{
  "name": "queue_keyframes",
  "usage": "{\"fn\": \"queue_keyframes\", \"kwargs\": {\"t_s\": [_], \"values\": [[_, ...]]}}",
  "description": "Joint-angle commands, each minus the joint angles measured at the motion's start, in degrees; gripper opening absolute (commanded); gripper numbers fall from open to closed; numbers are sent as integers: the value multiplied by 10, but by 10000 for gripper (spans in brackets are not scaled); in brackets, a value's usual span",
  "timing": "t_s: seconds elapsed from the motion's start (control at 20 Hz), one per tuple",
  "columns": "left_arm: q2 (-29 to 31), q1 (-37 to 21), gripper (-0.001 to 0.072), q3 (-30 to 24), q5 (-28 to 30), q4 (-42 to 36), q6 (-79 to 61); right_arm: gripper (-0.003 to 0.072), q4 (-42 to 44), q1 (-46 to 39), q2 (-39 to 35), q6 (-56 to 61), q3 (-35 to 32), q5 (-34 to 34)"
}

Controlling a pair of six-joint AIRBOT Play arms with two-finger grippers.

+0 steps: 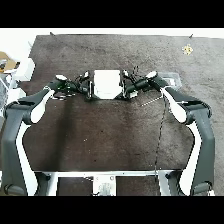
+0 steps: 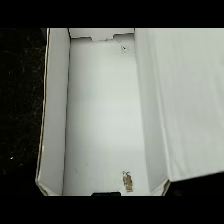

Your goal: Fold the box and place the chain.

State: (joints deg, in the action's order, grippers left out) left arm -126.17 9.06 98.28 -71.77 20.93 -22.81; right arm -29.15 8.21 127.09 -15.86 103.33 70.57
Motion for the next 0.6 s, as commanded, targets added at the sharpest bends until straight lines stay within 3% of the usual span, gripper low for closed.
{"fn": "queue_keyframes", "kwargs": {"t_s": [0.0, 0.3, 0.35, 0.4, 0.55], "values": [[0, 0, 582, 0, 0, 1, 3, 445, 0, 0, 0, 0, 0, 0], [0, 0, 578, -2, 2, 14, 15, 444, 0, 0, 0, 0, 0, 0], [0, 0, 435, -2, 3, 19, 18, 445, 0, 0, 0, 0, 0, 0], [0, 0, 361, -1, 3, 23, 18, 445, 0, 0, 0, 0, 0, 0], [0, 0, 359, -1, 3, 26, 18, 444, 0, 0, 0, 0, 0, 0]]}}
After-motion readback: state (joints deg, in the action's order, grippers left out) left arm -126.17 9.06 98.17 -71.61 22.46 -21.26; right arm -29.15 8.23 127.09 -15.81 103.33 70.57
